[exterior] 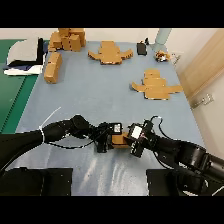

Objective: Fold the box.

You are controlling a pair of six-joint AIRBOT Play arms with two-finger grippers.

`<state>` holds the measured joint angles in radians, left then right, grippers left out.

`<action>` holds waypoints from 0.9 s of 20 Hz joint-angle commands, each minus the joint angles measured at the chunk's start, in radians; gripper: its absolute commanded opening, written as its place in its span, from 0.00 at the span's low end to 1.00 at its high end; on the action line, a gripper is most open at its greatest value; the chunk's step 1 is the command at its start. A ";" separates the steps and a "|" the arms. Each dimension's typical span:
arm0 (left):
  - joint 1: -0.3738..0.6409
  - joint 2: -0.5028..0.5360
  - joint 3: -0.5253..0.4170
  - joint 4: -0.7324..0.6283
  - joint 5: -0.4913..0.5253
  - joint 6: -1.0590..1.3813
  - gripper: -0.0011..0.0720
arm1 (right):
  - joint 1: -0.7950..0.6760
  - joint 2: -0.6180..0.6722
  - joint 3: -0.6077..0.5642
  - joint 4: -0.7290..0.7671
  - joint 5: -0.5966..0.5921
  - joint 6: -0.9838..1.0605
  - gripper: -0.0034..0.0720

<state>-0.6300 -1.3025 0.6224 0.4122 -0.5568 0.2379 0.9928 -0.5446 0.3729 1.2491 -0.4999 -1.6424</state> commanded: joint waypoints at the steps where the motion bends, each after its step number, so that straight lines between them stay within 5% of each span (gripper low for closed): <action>1: 0.000 0.000 0.000 0.000 0.000 0.000 0.65 | 0.062 -0.049 -0.003 0.016 -0.018 0.000 0.59; 18: 0.000 0.000 0.000 0.000 0.000 0.000 0.65 | 0.175 -0.103 -0.010 -0.113 -0.066 -0.113 0.59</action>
